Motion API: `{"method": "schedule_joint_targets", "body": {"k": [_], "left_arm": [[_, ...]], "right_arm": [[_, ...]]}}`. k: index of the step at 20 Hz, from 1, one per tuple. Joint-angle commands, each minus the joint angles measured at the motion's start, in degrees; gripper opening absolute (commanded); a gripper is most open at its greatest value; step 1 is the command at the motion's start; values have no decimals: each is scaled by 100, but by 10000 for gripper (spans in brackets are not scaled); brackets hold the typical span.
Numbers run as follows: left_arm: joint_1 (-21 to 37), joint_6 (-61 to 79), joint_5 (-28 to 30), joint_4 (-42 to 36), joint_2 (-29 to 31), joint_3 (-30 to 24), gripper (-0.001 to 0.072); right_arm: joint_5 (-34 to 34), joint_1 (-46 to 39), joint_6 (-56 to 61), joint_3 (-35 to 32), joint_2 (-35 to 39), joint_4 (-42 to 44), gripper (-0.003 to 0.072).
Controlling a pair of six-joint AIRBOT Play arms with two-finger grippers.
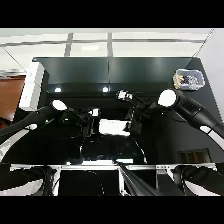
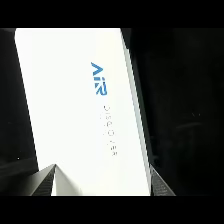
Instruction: Fold the box and place the chain.
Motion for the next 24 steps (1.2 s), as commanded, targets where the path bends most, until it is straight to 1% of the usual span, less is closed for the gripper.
{"method": "schedule_joint_targets", "body": {"k": [1, 3, 4, 5, 7, 8, 9, 17, 20, 21, 22, 24], "left_arm": [[-2, 2, 2, 0, -4, 4, 387], [-2, 2, 2, 0, -4, 4, 387], [-2, 2, 2, 0, -4, 4, 388], [-2, 2, 2, 0, -4, 4, 387], [-2, 2, 2, 0, -4, 4, 388], [-2, 2, 2, 0, -4, 4, 388], [-2, 0, 2, 0, -4, 4, 388], [-2, 2, 2, 0, -4, 4, 387], [-2, 2, 2, 2, -4, 4, 388], [-2, 2, 2, 0, -4, 4, 388], [-2, 2, 2, 0, -4, 4, 387], [-2, 0, 2, 0, -4, 4, 388]], "right_arm": [[-127, 122, -37, -9, -22, -68, 720], [-162, 120, -35, -9, -22, -68, 720], [-155, 122, -33, -9, -24, -68, 702], [-142, 120, -22, -9, -22, -68, 524], [-118, 122, -7, -9, -22, -66, 414], [-103, 122, 11, -9, -22, -68, 400], [-85, 122, 13, -9, -22, -66, 347], [-2, 122, 11, -9, -24, -72, 340], [-24, 208, 20, -9, -24, -262, 340], [-48, 275, 33, -9, -22, -358, 307], [-94, 339, 33, -9, -22, -428, 229], [-229, 409, 35, -9, -22, -501, 229]]}}
